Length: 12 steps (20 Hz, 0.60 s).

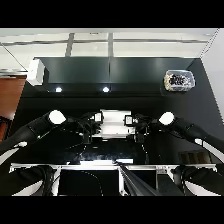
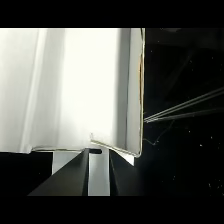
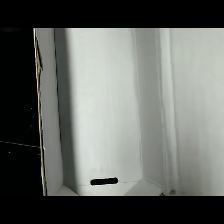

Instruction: Fold the box and place the chain.

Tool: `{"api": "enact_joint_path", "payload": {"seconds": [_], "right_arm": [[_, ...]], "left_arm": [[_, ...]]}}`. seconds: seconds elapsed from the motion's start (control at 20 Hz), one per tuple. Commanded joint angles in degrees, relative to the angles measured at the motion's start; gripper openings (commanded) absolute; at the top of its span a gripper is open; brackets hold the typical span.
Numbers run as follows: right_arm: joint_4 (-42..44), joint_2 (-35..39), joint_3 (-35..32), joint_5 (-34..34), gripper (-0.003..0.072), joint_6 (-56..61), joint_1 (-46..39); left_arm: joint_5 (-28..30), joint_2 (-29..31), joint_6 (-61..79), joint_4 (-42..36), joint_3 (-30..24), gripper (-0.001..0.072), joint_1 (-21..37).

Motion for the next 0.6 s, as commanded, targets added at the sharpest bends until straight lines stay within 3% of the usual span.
{"api": "enact_joint_path", "payload": {"seconds": [0.0,0.55], "right_arm": [[0.0,0.0,0.0,0.1,0.0183,-0.1,0.1],[0.0,0.0,0.0,0.1,0.0183,-0.1,0.1]], "left_arm": [[1.1,0.0,0.2,-3.4,0.0,0.0159,-0.1],[1.3,-0.3,0.2,-3.6,0.0,0.0161,-1.2]]}}
